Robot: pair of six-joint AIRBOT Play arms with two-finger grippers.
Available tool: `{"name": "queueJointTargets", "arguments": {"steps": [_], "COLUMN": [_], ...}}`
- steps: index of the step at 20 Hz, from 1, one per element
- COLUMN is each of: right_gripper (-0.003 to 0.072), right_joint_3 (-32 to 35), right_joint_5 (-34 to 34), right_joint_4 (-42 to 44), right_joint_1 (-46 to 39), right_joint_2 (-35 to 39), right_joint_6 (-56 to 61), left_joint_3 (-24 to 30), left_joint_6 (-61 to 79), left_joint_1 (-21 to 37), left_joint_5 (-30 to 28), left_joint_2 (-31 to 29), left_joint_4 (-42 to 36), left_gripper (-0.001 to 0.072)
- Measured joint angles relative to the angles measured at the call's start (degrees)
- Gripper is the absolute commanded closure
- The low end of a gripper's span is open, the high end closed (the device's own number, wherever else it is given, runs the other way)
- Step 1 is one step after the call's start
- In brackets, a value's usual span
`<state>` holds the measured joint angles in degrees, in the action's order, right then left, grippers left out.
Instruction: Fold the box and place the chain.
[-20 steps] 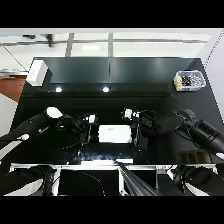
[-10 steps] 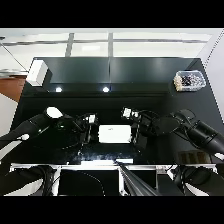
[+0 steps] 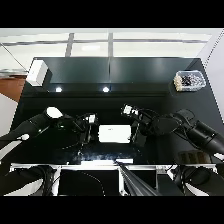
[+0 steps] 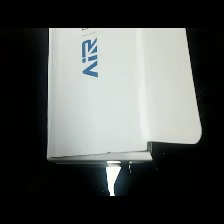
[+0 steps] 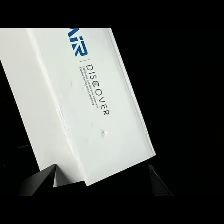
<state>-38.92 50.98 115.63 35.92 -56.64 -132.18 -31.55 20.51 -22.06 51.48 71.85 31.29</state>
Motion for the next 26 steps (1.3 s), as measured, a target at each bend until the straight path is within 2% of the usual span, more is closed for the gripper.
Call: {"name": "queueJointTargets", "arguments": {"steps": [13,26], "right_gripper": [-0.0007,-0.0007], "right_joint_3": [-2.2,-2.2], "right_joint_5": [7.1,0.1], "right_joint_4": [-0.6,1.5], "right_joint_1": [0.0,0.0], "right_joint_2": [0.0,0.0], "right_joint_6": [8.0,8.7], "left_joint_3": [0.0,0.0], "left_joint_6": [0.0,0.0], "left_joint_1": [0.0,0.0], "left_joint_5": [0.0,0.0], "left_joint_2": [0.0,0.0], "left_joint_4": [0.0,0.0], "left_gripper": [0.0227,0.0227]}}
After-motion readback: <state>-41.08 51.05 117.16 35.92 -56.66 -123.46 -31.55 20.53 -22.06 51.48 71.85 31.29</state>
